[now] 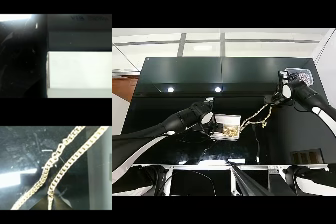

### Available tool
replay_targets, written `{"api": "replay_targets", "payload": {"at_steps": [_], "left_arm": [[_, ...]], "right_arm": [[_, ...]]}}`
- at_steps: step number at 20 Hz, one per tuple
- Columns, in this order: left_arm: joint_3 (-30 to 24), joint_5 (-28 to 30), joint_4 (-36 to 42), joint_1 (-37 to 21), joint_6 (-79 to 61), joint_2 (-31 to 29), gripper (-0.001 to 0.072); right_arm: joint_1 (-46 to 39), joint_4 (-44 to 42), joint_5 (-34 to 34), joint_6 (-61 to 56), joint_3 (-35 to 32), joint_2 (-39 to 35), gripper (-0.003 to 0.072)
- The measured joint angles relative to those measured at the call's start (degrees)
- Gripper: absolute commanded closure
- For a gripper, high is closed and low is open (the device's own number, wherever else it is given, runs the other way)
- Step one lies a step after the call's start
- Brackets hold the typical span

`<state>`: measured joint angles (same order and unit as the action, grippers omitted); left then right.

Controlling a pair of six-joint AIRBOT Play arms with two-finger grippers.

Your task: Fold the box and place the chain.

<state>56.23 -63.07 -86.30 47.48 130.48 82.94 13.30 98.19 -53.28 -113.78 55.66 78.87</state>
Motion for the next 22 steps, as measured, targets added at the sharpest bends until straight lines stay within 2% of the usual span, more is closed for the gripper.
{"api": "replay_targets", "payload": {"at_steps": [4,7,12,16,19,22], "left_arm": [[0.00,0.00,0.00,0.00,0.00,0.00,0.0676],[0.00,0.00,0.00,0.00,0.02,0.00,0.0676],[0.00,0.00,0.02,0.00,0.02,0.00,0.0676],[0.00,0.00,0.00,0.02,0.02,0.00,0.0676],[0.00,0.00,0.00,0.02,0.00,0.00,0.0676],[0.00,0.00,0.02,0.00,0.02,0.00,0.0676]], "right_arm": [[0.00,-2.03,-1.53,4.50,0.00,-6.86,0.0623],[0.00,-6.84,-3.82,10.29,0.02,-14.12,0.0623],[0.00,-24.20,-10.12,23.52,1.18,-25.42,0.0624],[2.60,-39.32,-15.15,31.87,1.57,-28.48,0.0624],[8.04,-44.65,-15.30,34.75,1.64,-28.92,0.0624],[13.97,-47.19,-12.63,36.00,1.64,-27.58,0.0623]]}}
